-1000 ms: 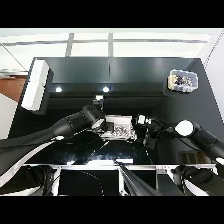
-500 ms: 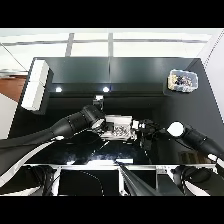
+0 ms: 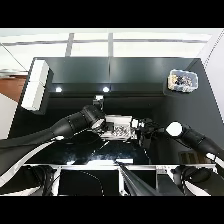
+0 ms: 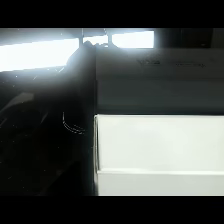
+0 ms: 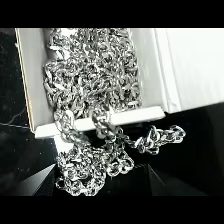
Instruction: Fold the box and place the chain.
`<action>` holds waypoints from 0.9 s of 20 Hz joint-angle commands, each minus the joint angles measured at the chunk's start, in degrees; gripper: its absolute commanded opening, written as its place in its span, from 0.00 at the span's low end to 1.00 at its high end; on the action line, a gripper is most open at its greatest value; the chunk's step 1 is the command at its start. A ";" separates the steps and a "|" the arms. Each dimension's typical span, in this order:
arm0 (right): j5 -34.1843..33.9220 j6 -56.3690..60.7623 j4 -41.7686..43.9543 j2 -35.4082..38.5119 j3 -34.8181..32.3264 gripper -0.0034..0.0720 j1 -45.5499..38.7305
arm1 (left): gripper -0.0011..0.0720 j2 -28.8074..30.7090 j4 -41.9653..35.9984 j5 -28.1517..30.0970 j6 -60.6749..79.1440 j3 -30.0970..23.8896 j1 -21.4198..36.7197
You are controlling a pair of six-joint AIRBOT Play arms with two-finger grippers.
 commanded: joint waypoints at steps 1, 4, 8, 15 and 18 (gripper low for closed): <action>-1.40 0.02 -0.15 -0.42 -0.02 0.97 0.07 | 0.05 -0.02 0.00 0.02 0.02 0.02 0.00; -1.49 0.02 -0.15 -0.42 -0.02 0.97 0.07 | 0.05 -0.02 0.00 0.04 0.02 0.02 0.00; -1.07 0.00 -0.20 -0.42 -0.02 0.97 0.07 | 0.05 -0.02 0.00 0.02 0.02 0.02 0.00; 1.36 0.07 -0.22 -0.39 -0.02 0.12 0.04 | 0.05 -0.02 0.00 -0.04 0.02 0.02 0.00; 2.86 2.80 -1.44 0.33 0.00 0.12 -0.02 | 0.05 -0.02 0.00 -0.11 0.02 0.02 0.00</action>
